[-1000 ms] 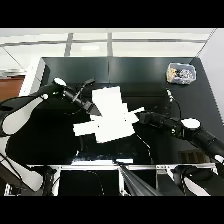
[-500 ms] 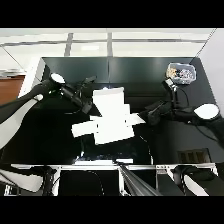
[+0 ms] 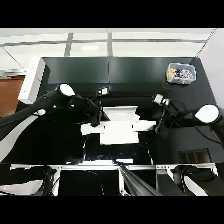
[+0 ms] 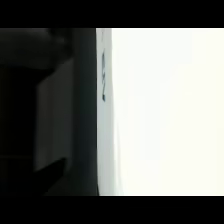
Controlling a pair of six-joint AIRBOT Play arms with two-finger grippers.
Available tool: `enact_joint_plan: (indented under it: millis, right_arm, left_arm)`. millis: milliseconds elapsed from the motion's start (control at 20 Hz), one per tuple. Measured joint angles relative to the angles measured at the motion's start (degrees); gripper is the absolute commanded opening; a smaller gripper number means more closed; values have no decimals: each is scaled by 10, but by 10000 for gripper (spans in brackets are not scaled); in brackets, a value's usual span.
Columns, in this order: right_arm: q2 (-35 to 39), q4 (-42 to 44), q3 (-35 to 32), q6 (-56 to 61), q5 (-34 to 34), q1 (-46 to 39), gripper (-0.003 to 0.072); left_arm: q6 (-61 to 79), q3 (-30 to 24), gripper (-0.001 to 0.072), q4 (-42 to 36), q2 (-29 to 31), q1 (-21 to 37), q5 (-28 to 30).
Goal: Fold the box and place the chain.
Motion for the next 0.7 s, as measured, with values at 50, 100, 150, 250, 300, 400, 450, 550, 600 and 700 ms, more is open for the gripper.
enact_joint_plan:
  millis: [50,100,150,250,300,400,450,550,600,700]
  right_arm:
    - [0,-3,-12,-17,-12,12,669]
    - [0,-5,-23,-33,-27,24,669]
    - [1,-7,-35,-50,-41,36,669]
    - [1,-10,-53,-78,-66,57,669]
    - [1,-10,-61,-87,-75,67,670]
    - [1,-12,-72,-100,-89,83,669]
    - [1,-12,-77,-104,-93,91,669]
    - [0,-13,-83,-109,-102,103,670]
    - [0,-12,-85,-112,-106,108,669]
    - [-4,-12,-88,-116,-113,115,669]
  left_arm:
    - [10,-1,24,0,0,-4,18]
    - [19,-2,24,1,0,-7,33]
    - [26,-3,24,2,0,-10,43]
    - [35,-5,24,4,-1,-11,60]
    - [38,-7,24,5,-1,-12,66]
    - [43,-11,24,9,-1,-12,75]
    - [44,-14,24,15,-1,-13,78]
    - [46,-20,25,30,-1,-13,83]
    - [47,-23,25,36,-1,-13,87]
    - [50,-27,25,45,-2,-14,99]
